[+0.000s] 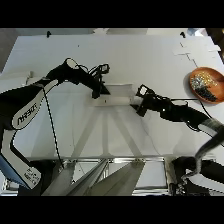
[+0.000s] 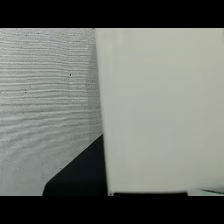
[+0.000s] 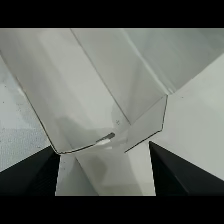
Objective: Fold the box and place the chain.
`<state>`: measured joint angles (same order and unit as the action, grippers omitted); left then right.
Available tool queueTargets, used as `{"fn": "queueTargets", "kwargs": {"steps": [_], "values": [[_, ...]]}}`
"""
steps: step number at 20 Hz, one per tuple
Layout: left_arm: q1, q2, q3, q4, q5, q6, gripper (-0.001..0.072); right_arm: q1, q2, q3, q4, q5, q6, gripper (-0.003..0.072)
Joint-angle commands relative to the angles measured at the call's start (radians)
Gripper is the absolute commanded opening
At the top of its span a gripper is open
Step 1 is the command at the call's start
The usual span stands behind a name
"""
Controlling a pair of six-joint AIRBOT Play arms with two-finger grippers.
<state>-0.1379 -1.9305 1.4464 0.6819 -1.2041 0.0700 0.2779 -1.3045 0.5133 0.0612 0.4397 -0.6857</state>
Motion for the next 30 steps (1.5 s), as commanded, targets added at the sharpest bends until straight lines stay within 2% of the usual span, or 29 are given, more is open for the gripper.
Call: {"fn": "queueTargets", "kwargs": {"steps": [1,6,11,16,24,30], "values": [[0.000,0.000,0.000,0.000,0.000,0.000,0.0008,-0.027,-0.001,0.010,0.008,0.000,0.001,0.0588],[0.000,0.000,0.000,0.000,0.000,0.000,0.0008,-0.074,-0.003,0.025,0.000,0.107,-0.035,0.0588],[0.000,0.000,0.000,0.000,0.000,0.000,0.0008,-0.074,-0.061,0.077,-0.001,0.158,-0.032,0.0588],[0.000,0.000,0.000,0.000,0.000,0.000,0.0008,-0.087,-0.115,0.134,-0.035,0.156,-0.021,0.0588],[-0.001,0.000,0.000,0.000,0.000,0.000,0.0008,-0.176,-0.226,0.256,-0.202,0.376,0.061,0.0588],[0.000,0.000,0.000,0.000,0.000,0.000,0.0008,-0.182,-0.382,0.452,-0.365,0.563,0.227,0.0588]]}}
